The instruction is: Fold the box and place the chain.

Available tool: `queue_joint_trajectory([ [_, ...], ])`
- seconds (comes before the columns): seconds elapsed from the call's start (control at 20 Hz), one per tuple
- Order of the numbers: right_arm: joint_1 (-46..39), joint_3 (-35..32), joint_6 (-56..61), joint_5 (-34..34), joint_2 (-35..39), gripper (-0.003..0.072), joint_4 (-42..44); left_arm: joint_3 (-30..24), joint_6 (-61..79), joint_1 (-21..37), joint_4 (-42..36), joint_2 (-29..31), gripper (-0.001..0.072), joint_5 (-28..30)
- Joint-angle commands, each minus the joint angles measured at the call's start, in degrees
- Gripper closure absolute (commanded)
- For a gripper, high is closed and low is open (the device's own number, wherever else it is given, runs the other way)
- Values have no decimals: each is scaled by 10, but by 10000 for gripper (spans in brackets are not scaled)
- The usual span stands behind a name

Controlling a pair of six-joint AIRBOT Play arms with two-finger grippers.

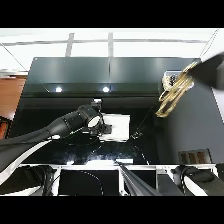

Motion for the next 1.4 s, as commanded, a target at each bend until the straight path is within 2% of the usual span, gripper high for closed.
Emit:
queue_joint_trajectory([
  [0.0,92,-104,-9,-19,3,680,17,0,0,0,0,0,680,0],
  [0.25,158,-216,-44,-145,-15,680,120,0,0,0,0,0,680,0],
  [0.4,179,-222,-58,-206,-46,680,135,0,0,0,0,0,679,0],
  [0.5,176,-222,-68,-250,-55,680,186,0,0,0,0,0,680,0],
  [0.7,146,-185,-67,-233,-54,679,240,0,0,0,0,0,679,0],
  [0.9,134,-153,-61,-221,-55,679,230,0,0,0,0,0,680,0],
  [1.05,140,-154,-12,-185,-55,679,149,0,0,0,0,0,680,0],
  [1.2,143,-155,5,-156,-55,679,113,0,0,0,0,0,680,0],
  [1.35,159,-155,54,-136,-55,679,2,0,0,0,0,0,680,0],
])
